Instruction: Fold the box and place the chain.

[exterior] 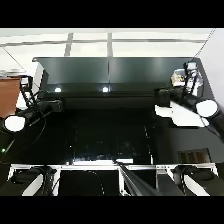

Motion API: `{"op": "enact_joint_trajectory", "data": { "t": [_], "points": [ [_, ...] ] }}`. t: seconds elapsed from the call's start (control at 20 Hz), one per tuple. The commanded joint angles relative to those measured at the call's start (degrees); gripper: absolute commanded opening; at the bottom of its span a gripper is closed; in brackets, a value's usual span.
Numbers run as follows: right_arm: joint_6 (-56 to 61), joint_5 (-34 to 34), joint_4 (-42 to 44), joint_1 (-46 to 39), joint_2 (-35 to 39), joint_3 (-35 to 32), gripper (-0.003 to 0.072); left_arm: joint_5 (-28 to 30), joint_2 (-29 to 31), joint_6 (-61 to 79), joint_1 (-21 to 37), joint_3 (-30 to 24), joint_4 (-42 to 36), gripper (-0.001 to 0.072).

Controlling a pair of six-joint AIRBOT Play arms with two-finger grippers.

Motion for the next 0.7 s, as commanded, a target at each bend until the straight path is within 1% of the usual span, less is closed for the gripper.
{"op": "enact_joint_trajectory", "data": {
  "t": [0.0, 0.05, 0.1, 0.15, 0.2, 0.25, 0.3, 0.35, 0.4, 0.45, 0.5, 0.55, 0.6, 0.65],
  "points": [
    [11.76, 5.18, -21.77, -10.56, -0.81, 7.65, 0.0706, 3.43, -0.35, 0.61, -0.04, 0.22, 0.59, 0.0705],
    [18.08, 7.39, -28.72, -17.14, -2.12, 10.47, 0.0706, 2.38, -0.48, 0.59, -0.04, 0.22, 0.66, 0.0705],
    [21.40, 9.57, -32.59, -23.82, -4.04, 13.09, 0.0706, 1.01, -0.70, 0.57, -0.04, 0.22, 0.66, 0.0704],
    [22.16, 12.26, -32.96, -31.12, -6.86, 15.85, 0.0706, -0.24, -1.14, 0.55, -0.07, 0.22, 0.66, 0.0704],
    [22.27, 15.08, -31.19, -37.55, -9.84, 18.38, 0.0706, -1.92, -1.95, 0.57, -0.42, 0.24, 0.68, 0.0703],
    [22.34, 17.66, -28.06, -43.15, -12.59, 20.92, 0.0706, -4.31, -2.91, 0.57, -1.38, 0.48, 2.34, 0.0703],
    [21.62, 19.06, -23.74, -48.41, -15.34, 23.19, 0.0706, -6.82, -4.11, -0.98, -2.82, 1.03, 5.66, 0.0702],
    [18.36, 19.93, -20.11, -51.74, -17.59, 24.61, 0.0706, -8.07, -5.49, -6.38, -4.35, 1.77, 10.16, 0.0702],
    [13.16, 22.58, -16.31, -54.21, -20.24, 26.45, 0.0706, -8.02, -6.56, -13.57, -5.31, 2.64, 15.13, 0.0702],
    [6.64, 27.67, -12.48, -55.76, -23.85, 29.24, 0.0706, -8.20, -7.63, -21.84, -5.51, 3.91, 20.35, 0.0701],
    [0.13, 33.73, -10.40, -56.43, -27.43, 32.11, 0.0706, -8.94, -8.50, -28.33, -5.42, 5.25, 24.13, 0.0701],
    [-5.29, 39.47, -10.56, -56.54, -30.62, 34.88, 0.0706, -10.38, -9.38, -32.33, -5.09, 6.69, 26.99, 0.0701],
    [-8.87, 43.87, -11.15, -56.52, -33.44, 37.46, 0.0706, -11.96, -10.08, -33.09, -4.83, 7.87, 28.20, 0.0701],
    [-9.90, 45.46, -11.04, -56.52, -35.21, 38.84, 0.0706, -13.20, -10.62, -33.09, -4.66, 8.68, 28.28, 0.0701]
  ]
}}
